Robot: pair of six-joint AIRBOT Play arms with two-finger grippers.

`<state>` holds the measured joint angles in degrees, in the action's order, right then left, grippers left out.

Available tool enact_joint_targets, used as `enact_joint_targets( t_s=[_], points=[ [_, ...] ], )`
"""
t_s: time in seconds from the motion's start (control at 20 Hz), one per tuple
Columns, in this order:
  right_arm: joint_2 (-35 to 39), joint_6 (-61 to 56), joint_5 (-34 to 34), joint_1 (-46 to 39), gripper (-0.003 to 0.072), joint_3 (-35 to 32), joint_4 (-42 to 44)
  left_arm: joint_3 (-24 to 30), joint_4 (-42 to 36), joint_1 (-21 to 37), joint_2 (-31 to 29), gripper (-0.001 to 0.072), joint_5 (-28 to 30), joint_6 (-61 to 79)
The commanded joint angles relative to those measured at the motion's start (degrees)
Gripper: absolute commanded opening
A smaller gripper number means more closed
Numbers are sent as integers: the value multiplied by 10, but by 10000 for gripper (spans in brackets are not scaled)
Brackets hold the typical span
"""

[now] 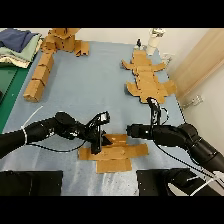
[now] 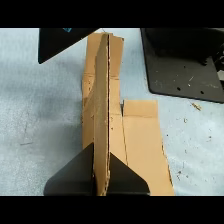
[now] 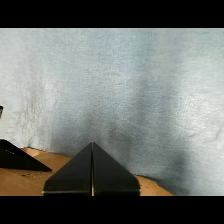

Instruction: Fold the box.

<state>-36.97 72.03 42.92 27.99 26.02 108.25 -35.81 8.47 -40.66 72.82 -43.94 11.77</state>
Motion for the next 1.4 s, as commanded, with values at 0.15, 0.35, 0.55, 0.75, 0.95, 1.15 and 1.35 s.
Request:
enact_joint_targets(
  t_s=[0.15,0.35,0.55,0.75,0.95,1.15,1.35],
  points=[
    [3,-30,116,-4,2,39,-47,0,3,0,0,12,0,-12],
    [46,-97,356,61,2,139,-140,0,3,-1,0,12,0,-12],
    [75,-101,410,231,1,87,-144,0,3,-1,0,12,0,-12],
    [75,-61,296,507,1,9,-241,0,3,-1,0,12,0,-12],
    [55,-30,214,681,435,-40,-408,0,3,-1,0,12,0,-12],
    [7,-30,173,692,482,-49,-413,0,3,-1,0,12,0,-12],
    [-52,-30,140,692,481,-49,-414,0,3,-1,0,12,0,-12]
  ],
)
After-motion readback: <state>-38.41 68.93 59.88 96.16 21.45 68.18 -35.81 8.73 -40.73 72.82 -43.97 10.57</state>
